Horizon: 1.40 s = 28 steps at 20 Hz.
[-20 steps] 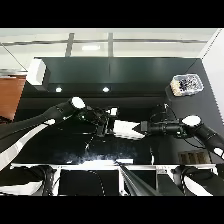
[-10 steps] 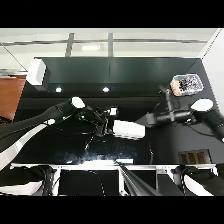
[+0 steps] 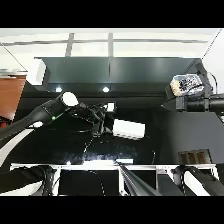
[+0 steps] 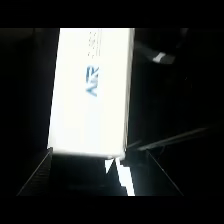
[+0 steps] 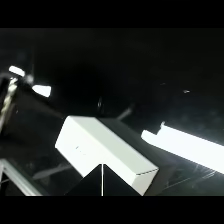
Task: Fold the box and place the chain.
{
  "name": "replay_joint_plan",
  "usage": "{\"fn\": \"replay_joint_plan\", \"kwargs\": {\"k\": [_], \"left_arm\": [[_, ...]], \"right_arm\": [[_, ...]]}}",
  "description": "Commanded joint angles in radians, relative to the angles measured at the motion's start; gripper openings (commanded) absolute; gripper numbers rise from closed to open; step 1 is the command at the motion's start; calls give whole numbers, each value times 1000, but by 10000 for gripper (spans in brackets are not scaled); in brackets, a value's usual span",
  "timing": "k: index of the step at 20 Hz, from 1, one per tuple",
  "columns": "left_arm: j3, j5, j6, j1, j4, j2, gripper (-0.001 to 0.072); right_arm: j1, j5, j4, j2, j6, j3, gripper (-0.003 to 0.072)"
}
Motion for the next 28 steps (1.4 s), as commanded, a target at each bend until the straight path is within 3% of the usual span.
{"fn": "replay_joint_plan", "kwargs": {"k": [1, 7, 18, 22, 28], "left_arm": [[76, 14, -93, -68, -27, -4, 708], [241, 31, -142, -159, 13, -176, 708], [245, -4, -217, -176, 26, -228, 708], [245, 9, -217, -212, 105, -230, 708], [244, 160, -307, -288, 228, -268, 709]], "right_arm": [[-36, -39, -1, 13, 5, 9, 17], [-36, -29, -2, 13, 5, 9, 17], [-36, -38, -24, 13, -5, 9, 17], [-36, -47, -24, 13, -5, 8, 17], [-36, -51, -24, 13, -4, 9, 17]]}}
